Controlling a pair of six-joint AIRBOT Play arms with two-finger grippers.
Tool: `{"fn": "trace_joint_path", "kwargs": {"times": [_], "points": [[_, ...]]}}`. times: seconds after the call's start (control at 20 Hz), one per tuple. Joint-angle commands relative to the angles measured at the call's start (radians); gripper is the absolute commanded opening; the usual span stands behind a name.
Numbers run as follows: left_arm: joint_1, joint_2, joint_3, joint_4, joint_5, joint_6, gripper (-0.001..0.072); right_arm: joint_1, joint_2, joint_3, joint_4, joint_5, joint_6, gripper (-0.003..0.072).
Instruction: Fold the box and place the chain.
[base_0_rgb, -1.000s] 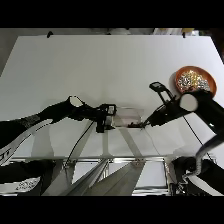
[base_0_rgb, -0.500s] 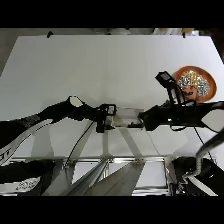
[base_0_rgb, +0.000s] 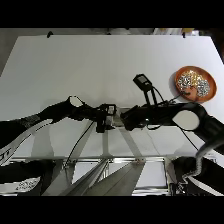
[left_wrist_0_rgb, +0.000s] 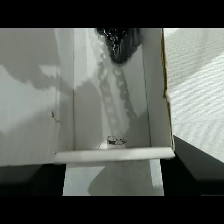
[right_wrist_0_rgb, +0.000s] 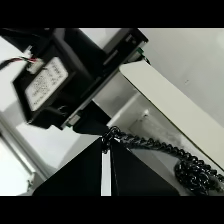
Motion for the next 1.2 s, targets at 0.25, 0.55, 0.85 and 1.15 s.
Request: {"fn": "trace_joint_path", "kwargs": {"times": [0.25,0.55,0.85,1.15], "points": [[0.001,0.000,0.000,0.000,0.001,0.000,0.0272,-0.058,0.014,0.044,-0.114,0.175,0.010,0.0170],[0.001,0.000,0.000,0.000,0.000,0.000,0.0272,-0.298,0.103,0.040,-0.328,0.401,0.065,0.0077],[0.001,0.000,0.000,0.000,0.000,0.000,0.0272,-0.370,0.035,-0.088,-0.358,0.262,0.064,0.0200],[0.001,0.000,0.000,0.000,0.000,0.000,0.0272,-0.370,-0.156,-0.093,-0.393,0.214,0.064,0.0200]]}}
